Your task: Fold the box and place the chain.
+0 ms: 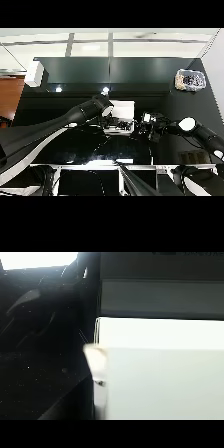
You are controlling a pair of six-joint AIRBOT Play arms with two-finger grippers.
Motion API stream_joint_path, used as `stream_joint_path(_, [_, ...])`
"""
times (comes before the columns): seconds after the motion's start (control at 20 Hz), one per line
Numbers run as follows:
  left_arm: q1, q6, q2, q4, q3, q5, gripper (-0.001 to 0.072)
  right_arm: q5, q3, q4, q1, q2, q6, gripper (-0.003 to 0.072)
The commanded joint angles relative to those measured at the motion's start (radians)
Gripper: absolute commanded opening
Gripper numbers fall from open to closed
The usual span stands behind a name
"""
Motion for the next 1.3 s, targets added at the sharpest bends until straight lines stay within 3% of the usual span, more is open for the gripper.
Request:
stream_joint_path(0.0, [0.001,0.000,0.000,0.000,0.000,0.000,0.0030,-0.037,0.000,0.057,0.001,-0.027,-0.026,0.0720])
stream_joint_path(0.1, [0.000,0.000,0.000,0.000,0.000,0.000,0.0030,-0.038,0.000,0.086,0.001,-0.037,-0.026,0.0720])
stream_joint_path(0.15, [0.000,0.000,0.000,0.000,0.000,0.000,0.0030,-0.039,0.000,0.090,0.001,-0.040,-0.026,0.0611])
stream_joint_path(0.25, [0.000,0.000,0.000,0.000,0.000,0.000,0.0030,-0.040,0.000,0.093,0.001,-0.040,-0.003,0.0580])
stream_joint_path(0.3, [0.000,0.000,0.000,0.000,0.000,0.000,0.0030,-0.039,0.000,0.092,0.001,-0.040,0.047,0.0487])
stream_joint_path(0.4, [0.000,0.000,0.000,0.000,0.000,0.000,0.0030,-0.040,0.000,0.072,0.001,-0.040,0.100,0.0455])
stream_joint_path(0.45, [0.000,0.000,0.000,0.000,0.000,0.000,0.0030,-0.041,0.000,0.060,0.001,-0.040,0.126,0.0384])
stream_joint_path(0.5, [0.000,0.000,0.000,0.000,0.000,0.000,0.0030,-0.040,0.000,0.045,0.001,-0.040,0.145,0.0162])
stream_joint_path(0.55, [0.000,0.000,0.000,0.000,0.000,0.000,0.0030,-0.036,0.000,0.033,0.001,-0.040,0.167,0.0015])
stream_joint_path(0.85, [0.000,0.000,0.000,0.000,0.000,0.001,0.0030,0.010,0.058,-0.090,-0.002,0.051,0.512,0.0011])
stream_joint_path(1.0, [0.000,0.000,0.000,0.000,0.000,0.001,0.0030,0.162,0.137,-0.220,-0.003,0.143,0.783,0.0011])
stream_joint_path(1.15, [0.001,0.000,0.000,0.000,0.000,0.001,0.0030,0.307,0.225,-0.214,-0.003,0.249,0.919,0.0011])
stream_joint_path(1.25, [0.000,0.000,0.000,0.000,0.000,0.001,0.0030,0.329,0.294,-0.213,-0.003,0.311,1.014,0.0010])
